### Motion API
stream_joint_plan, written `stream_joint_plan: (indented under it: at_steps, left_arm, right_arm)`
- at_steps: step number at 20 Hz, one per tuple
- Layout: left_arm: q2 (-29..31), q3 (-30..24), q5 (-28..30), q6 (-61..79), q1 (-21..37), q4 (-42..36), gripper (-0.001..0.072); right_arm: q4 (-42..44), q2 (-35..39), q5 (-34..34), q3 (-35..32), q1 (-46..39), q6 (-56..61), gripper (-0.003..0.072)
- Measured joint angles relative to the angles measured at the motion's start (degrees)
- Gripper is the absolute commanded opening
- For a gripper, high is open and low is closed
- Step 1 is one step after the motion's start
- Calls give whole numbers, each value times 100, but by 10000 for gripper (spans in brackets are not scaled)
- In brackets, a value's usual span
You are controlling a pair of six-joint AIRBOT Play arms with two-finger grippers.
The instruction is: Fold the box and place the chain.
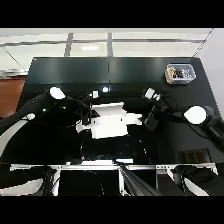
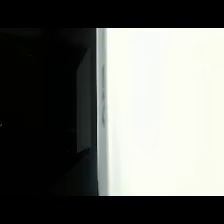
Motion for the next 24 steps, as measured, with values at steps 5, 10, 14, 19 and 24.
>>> stream_joint_plan:
  at_steps: [5, 10, 14, 19, 24]
  left_arm:
    - [-313, 131, 37, 109, -118, 57, 28]
    - [-393, 160, 46, 133, -142, 61, 28]
    - [-411, 162, 46, 144, -142, 61, 29]
    - [-411, 162, 44, 146, -142, 20, 28]
    - [-411, 162, 74, 146, -142, -4, 29]
  right_arm:
    - [380, -273, 107, -184, 407, -1198, 705]
    - [592, -656, 164, -378, 811, -1851, 705]
    - [723, -970, 125, -446, 1117, -2221, 705]
    - [1443, -1401, -656, -474, 1460, -2468, 705]
    - [1845, -1414, -951, -323, 1305, -2804, 705]
